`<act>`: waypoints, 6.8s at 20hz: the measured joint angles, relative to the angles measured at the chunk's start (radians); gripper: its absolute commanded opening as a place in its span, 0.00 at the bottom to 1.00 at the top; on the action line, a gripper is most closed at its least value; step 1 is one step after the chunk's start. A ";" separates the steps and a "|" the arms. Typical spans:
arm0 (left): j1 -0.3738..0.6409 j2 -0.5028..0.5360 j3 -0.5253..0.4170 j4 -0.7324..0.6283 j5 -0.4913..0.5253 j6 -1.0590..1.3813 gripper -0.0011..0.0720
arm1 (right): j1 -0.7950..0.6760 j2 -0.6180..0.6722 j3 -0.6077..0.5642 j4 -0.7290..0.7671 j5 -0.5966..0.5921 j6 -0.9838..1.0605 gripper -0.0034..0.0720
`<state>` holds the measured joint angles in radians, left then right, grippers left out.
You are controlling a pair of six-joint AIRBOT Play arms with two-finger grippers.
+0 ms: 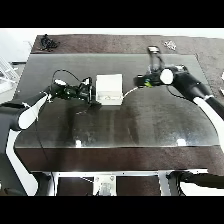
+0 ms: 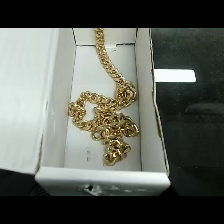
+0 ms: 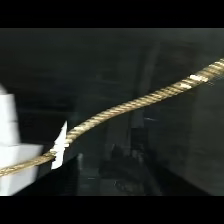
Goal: Fold the box and place the chain.
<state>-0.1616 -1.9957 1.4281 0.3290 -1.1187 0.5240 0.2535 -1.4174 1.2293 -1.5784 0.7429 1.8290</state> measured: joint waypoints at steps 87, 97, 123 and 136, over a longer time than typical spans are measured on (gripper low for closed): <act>0.000 0.000 0.000 0.000 0.000 0.000 0.59 | -0.171 -0.227 -0.097 0.326 -0.602 0.067 0.77; 0.000 0.000 0.000 0.000 0.000 0.000 0.58 | -0.177 -0.394 0.037 0.369 -0.615 0.074 0.09; 0.000 0.000 0.000 0.000 0.000 0.000 0.58 | 0.349 0.213 0.185 0.341 -0.597 -0.256 0.05; 0.000 0.000 0.000 0.000 0.000 0.000 0.59 | 0.354 -0.021 0.006 0.338 -0.594 -0.005 0.05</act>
<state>-0.1616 -1.9961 1.4281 0.3286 -1.1187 0.5236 0.6071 -1.4380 1.2358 -1.2404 0.1493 1.8240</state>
